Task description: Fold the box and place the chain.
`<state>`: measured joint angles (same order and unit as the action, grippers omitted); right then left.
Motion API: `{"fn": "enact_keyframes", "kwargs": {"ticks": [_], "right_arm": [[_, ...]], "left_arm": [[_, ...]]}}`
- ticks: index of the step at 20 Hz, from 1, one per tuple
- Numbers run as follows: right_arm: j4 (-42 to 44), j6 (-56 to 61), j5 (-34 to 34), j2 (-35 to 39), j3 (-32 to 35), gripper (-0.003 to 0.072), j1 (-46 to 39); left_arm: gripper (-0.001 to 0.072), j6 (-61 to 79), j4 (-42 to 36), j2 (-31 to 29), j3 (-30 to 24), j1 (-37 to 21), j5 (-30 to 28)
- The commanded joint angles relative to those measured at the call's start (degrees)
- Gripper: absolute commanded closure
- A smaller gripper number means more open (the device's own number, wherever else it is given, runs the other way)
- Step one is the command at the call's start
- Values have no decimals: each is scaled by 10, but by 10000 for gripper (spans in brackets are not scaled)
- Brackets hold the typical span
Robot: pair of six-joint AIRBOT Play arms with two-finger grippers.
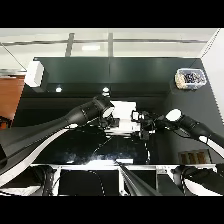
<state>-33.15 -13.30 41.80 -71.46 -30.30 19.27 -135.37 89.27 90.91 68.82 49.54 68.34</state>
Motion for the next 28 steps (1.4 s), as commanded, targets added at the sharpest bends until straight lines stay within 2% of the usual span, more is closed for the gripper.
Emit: {"fn": "enact_keyframes", "kwargs": {"ticks": [1,3,4,5,8,13,19,22,23,26,27,28], "right_arm": [[0,0,1,0,0,522,0],[1,16,-3,0,0,240,0],[0,25,-7,3,0,134,0],[-1,26,-8,7,0,103,0],[-24,39,-2,36,-2,105,0],[-164,131,28,103,-3,129,0],[-155,130,25,103,-3,133,0],[-76,126,21,88,-3,133,0],[-73,122,21,83,-3,135,3],[-74,122,19,74,-3,450,9],[-72,122,19,73,-3,506,10],[-73,122,16,73,-3,506,12]], "left_arm": [[681,-1,0,0,0,0,-4],[681,-1,0,0,0,0,-3],[681,-1,0,0,0,0,-3],[681,-1,0,0,0,0,-3],[681,-1,0,0,0,0,-4],[679,0,1,0,0,-1,-9],[679,0,0,0,0,-1,-5],[679,0,1,0,0,-1,-3],[679,0,0,0,0,-1,-3],[679,0,0,0,0,-1,-3],[679,0,0,0,0,-1,-3],[679,0,0,0,0,-1,-3]]}}
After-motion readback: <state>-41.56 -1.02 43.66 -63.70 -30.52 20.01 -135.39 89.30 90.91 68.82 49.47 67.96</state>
